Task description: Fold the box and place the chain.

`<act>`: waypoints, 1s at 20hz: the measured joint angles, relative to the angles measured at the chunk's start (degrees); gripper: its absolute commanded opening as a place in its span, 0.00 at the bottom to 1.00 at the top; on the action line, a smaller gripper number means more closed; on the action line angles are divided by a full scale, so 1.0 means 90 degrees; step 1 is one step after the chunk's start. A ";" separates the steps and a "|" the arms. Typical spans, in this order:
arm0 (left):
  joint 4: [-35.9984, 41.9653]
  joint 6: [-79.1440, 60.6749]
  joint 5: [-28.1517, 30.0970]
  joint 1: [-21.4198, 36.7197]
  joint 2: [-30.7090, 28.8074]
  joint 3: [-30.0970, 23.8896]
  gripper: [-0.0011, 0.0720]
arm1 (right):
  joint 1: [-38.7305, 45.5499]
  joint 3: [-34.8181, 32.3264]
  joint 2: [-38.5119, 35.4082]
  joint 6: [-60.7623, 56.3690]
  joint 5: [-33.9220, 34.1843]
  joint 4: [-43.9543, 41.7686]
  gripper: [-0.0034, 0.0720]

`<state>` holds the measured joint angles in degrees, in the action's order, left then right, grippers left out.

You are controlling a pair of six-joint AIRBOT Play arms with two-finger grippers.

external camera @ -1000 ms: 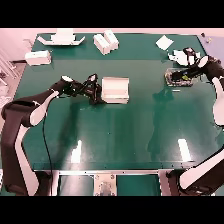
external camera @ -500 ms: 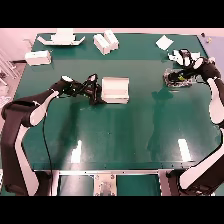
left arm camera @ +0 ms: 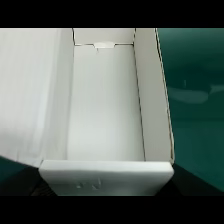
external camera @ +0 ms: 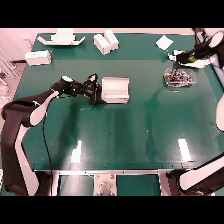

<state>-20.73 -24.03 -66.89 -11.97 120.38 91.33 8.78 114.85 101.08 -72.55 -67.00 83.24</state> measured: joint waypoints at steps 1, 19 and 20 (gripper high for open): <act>0.0000 0.0000 0.0002 0.0000 0.0000 0.0000 0.67 | -0.0119 0.0044 -0.0291 -0.0044 -0.0107 0.0041 0.06; 0.0000 0.0000 0.0007 0.0000 0.0000 0.0000 0.67 | -0.3682 -0.0044 -0.2560 -0.0933 -0.0736 0.0323 0.06; 0.0000 0.0000 0.0007 0.0000 0.0000 0.0000 0.67 | -0.3810 -0.0141 -0.2562 -0.1003 -0.0784 0.0323 0.05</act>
